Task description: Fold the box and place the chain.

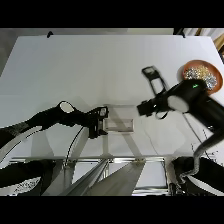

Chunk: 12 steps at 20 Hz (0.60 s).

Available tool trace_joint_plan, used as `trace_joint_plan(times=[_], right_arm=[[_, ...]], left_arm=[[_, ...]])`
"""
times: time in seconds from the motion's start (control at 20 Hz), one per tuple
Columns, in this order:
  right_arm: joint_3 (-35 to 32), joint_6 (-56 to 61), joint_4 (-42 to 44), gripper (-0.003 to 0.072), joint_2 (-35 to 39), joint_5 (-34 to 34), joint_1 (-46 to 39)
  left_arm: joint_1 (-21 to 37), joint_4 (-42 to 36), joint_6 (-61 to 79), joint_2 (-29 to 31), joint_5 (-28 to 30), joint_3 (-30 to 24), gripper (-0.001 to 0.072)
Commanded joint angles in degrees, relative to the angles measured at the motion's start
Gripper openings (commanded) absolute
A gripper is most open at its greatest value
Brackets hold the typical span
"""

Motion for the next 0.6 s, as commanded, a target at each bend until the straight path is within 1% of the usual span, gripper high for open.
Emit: trace_joint_plan(times=[0.0, 0.05, 0.15, 0.25, 0.3, 0.4, 0.55], right_arm=[[4.9, -13.4, -3.2, 0.0341, 2.9, 1.8, -17.3], [5.1, -16.0, -2.8, 0.0341, 2.0, 0.7, -23.8], [5.4, -19.6, -0.4, 0.0338, -1.0, -3.9, -37.4], [6.8, -20.5, 3.1, 0.0289, -5.6, -8.0, -46.7], [7.7, -21.0, 4.9, 0.0289, -8.1, -9.6, -49.7], [10.2, -21.8, 5.4, 0.0288, -14.3, -12.0, -52.8], [16.1, -20.0, 5.2, 0.0286, -24.5, -13.8, -53.9]], left_arm=[[0.0, 0.0, 0.0, 0.0, 0.0, 0.0, 0.0275], [0.0, 0.0, 0.0, 0.0, 0.0, 0.0, 0.0275], [0.0, 0.0, 0.0, 0.0, 0.0, 0.0, 0.0275], [0.0, 0.0, 0.0, 0.0, 0.0, 0.0, 0.0275], [0.0, 0.0, 0.0, 0.0, 0.0, 0.0, 0.0275], [0.0, 0.0, 0.0, 0.0, 0.0, 0.0, 0.0275], [0.0, 0.0, 0.0, 0.0, 0.0, 0.0, 0.0275]])
